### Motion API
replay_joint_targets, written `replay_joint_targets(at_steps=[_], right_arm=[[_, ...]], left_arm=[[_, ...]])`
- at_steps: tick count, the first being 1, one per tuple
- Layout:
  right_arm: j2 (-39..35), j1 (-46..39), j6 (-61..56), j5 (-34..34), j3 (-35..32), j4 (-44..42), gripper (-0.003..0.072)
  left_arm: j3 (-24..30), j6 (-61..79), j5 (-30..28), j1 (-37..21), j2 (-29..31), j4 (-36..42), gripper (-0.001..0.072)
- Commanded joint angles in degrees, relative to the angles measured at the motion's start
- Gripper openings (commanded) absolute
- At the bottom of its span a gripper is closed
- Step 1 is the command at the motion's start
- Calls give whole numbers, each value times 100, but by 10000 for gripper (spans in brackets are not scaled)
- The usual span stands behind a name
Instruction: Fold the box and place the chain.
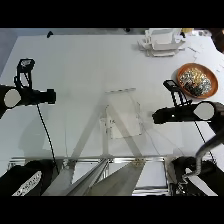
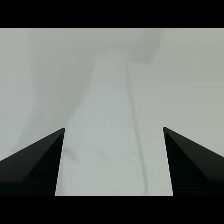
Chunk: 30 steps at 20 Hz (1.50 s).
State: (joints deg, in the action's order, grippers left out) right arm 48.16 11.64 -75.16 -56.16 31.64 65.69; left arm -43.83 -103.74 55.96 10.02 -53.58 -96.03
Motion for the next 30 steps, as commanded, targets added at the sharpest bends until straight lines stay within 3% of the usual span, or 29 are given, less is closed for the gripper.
replay_joint_targets(at_steps=[1,6,10,11,14,16,21,26,30], right_arm=[[-7,33,-4,35,-4,-13,16],[-7,33,-4,42,-4,-15,16],[-7,33,-4,37,-4,-17,16],[-7,33,-4,35,-4,-17,16],[-7,33,-4,24,-4,-20,16],[-7,33,-4,26,-4,-20,16],[-7,33,-4,50,-4,-20,16],[-7,33,-2,42,-4,-22,16],[-7,33,-2,28,-4,-22,16]], left_arm=[[0,728,-219,9,-61,796,691],[0,2671,310,9,-702,3303,690],[-138,5381,1191,15,-1602,6415,688],[-308,5661,1405,57,-1849,6754,688],[-1123,5984,1840,509,-2712,6323,688],[-1534,6201,1808,844,-3235,6120,689],[-2055,6135,1773,1058,-4271,6140,689],[-2256,7005,1591,1220,-4636,6861,673],[-2326,7307,1580,1366,-4677,6839,614]])
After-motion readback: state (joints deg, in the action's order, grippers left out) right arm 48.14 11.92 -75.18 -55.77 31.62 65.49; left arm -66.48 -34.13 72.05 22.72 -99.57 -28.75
